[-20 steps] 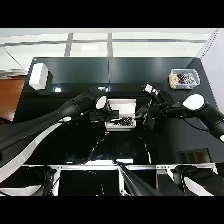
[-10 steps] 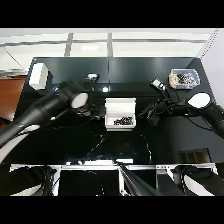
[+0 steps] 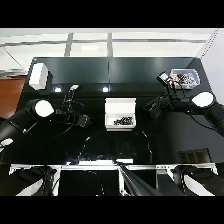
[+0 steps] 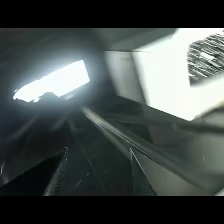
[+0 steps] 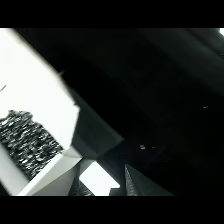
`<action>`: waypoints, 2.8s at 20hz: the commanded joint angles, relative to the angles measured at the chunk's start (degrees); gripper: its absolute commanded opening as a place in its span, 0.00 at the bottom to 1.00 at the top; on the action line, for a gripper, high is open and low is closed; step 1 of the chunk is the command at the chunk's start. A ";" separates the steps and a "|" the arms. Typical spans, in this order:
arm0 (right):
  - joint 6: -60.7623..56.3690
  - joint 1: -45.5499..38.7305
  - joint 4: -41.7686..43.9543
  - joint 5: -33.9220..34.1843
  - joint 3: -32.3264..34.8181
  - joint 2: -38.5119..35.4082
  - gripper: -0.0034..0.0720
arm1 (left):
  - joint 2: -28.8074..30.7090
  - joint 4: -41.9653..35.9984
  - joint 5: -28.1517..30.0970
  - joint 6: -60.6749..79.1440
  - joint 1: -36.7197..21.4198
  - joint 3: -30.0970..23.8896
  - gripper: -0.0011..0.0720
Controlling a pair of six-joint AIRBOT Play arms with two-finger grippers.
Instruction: Fold the box and place the chain.
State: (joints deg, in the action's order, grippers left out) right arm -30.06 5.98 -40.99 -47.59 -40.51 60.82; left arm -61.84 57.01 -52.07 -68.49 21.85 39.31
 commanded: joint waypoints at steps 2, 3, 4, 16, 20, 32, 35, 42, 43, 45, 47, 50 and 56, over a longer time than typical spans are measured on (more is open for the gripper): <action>-0.13 -0.04 0.02 2.03 -0.07 0.04 0.48 | -3.98 -18.25 -2.23 62.84 -0.90 -3.13 0.99; -0.15 -0.04 0.02 1.73 -0.04 0.04 0.48 | -4.98 -18.58 -0.87 67.30 0.26 -3.13 0.99; -0.17 -0.02 0.04 1.20 -0.07 0.04 0.48 | -5.92 -18.73 0.55 70.40 1.57 -3.13 0.99; -0.15 -0.02 0.02 -2.60 -0.04 0.04 0.48 | -10.69 -23.96 11.08 74.79 3.80 -3.06 0.99; -0.15 -0.02 0.04 -3.72 -0.04 0.04 0.48 | -13.81 -30.27 11.15 81.64 3.72 -3.04 0.99; -0.15 -0.02 0.35 -5.35 -0.04 0.04 0.48 | -16.26 -31.98 12.96 88.02 6.58 -0.94 0.99; -0.13 -0.02 0.37 -5.14 -0.04 0.04 0.48 | -16.33 -31.93 14.86 87.97 7.74 -0.96 0.95; -4.61 -0.02 14.40 0.72 -1.05 0.04 0.99 | -16.33 -31.98 15.06 87.95 7.74 -0.96 0.56; -4.83 -0.04 18.05 0.79 -2.23 0.04 0.99 | -16.33 -31.98 15.06 87.95 7.74 -0.96 0.56; -4.94 -0.04 15.72 5.86 -7.04 0.13 0.98 | -16.33 -31.98 15.04 87.97 7.74 -0.96 0.56; -5.79 0.13 16.00 7.89 -11.02 2.32 0.98 | -16.33 -31.98 15.06 87.95 7.74 -0.96 0.56; -5.05 3.34 14.21 9.20 -11.78 8.50 0.98 | -16.33 -31.98 15.04 87.95 7.74 -0.96 0.56; 12.15 7.23 12.72 -3.72 -12.46 14.99 0.98 | -16.33 -31.98 15.02 87.95 7.74 -0.96 0.56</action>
State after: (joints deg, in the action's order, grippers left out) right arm -29.26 12.01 -27.33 -44.21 -52.18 74.11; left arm -78.13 24.99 -37.04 19.46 29.54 38.33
